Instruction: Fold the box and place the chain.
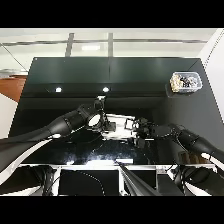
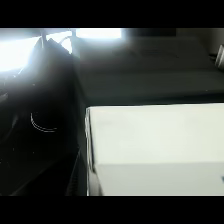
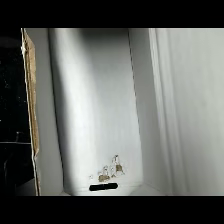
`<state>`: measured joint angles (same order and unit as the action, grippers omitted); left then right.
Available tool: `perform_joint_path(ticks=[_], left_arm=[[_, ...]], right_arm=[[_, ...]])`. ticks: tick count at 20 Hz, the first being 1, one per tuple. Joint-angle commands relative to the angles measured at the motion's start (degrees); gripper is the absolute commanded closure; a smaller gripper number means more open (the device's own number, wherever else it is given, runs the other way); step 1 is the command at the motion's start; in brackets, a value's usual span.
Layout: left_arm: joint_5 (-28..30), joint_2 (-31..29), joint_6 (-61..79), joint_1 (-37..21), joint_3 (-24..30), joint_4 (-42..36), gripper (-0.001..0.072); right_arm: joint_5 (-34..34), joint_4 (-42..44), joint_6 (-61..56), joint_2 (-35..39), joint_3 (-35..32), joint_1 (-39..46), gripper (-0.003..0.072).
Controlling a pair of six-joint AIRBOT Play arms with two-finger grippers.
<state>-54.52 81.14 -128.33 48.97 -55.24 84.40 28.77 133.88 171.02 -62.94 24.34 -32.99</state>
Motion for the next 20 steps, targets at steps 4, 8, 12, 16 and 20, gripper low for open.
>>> perform_joint_path(ticks=[4, 8, 12, 16, 20], left_arm=[[0.11, 0.83, -0.07, 0.04, -0.24, 0.39, 0.0433], [0.11, 1.53, -0.04, 0.04, -0.22, 0.37, 0.0433], [0.48, 1.60, -0.04, 0.04, -0.24, 0.39, 0.0433], [0.46, 1.60, -0.04, 0.04, -0.24, 0.39, 0.0433], [0.42, 1.60, -0.04, 0.04, -0.24, 0.39, 0.0433]], right_arm=[[0.00, 0.00, 0.00, -0.02, -0.02, -0.04, 0.0349], [-0.02, 0.00, 0.00, -0.02, -0.02, -0.04, 0.0349], [-0.02, 0.00, 0.00, -0.02, -0.02, -0.04, 0.0349], [-0.02, 0.00, 0.00, -0.02, -0.02, -0.04, 0.0349], [-0.04, 0.00, 0.00, -0.02, -0.02, -0.04, 0.0349]])
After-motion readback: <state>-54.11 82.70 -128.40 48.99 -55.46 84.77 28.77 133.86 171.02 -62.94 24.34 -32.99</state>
